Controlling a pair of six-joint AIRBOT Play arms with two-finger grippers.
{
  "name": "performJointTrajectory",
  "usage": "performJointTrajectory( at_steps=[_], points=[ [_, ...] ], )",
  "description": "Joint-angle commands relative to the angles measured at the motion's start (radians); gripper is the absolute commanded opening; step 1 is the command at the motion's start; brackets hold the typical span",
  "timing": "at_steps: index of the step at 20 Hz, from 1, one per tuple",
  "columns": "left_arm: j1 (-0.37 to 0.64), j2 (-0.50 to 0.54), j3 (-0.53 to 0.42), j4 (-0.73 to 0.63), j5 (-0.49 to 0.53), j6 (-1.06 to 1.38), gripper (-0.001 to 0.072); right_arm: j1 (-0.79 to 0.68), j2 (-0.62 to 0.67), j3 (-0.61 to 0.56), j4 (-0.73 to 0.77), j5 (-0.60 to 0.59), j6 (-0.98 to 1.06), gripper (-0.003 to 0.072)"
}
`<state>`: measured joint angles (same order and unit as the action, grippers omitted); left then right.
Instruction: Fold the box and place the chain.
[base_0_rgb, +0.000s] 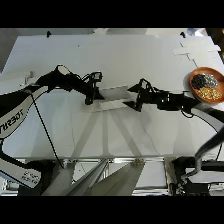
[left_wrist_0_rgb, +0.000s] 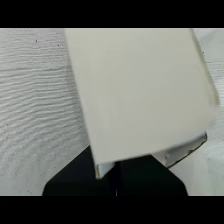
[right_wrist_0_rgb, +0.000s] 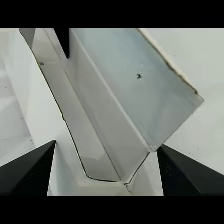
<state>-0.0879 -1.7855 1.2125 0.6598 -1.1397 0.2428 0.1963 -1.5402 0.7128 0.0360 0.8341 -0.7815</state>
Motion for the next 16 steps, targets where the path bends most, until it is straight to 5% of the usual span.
performJointTrajectory(
  at_steps=[1,16],
  points=[
    [0.000,0.000,0.000,0.000,-0.001,0.000,0.0015,-0.008,-0.060,0.064,-0.143,0.077,0.110,0.0698],
    [0.000,0.000,0.000,0.000,-0.001,0.000,0.0015,0.035,-0.060,0.082,-0.270,0.061,0.232,0.0698]
  ],
)
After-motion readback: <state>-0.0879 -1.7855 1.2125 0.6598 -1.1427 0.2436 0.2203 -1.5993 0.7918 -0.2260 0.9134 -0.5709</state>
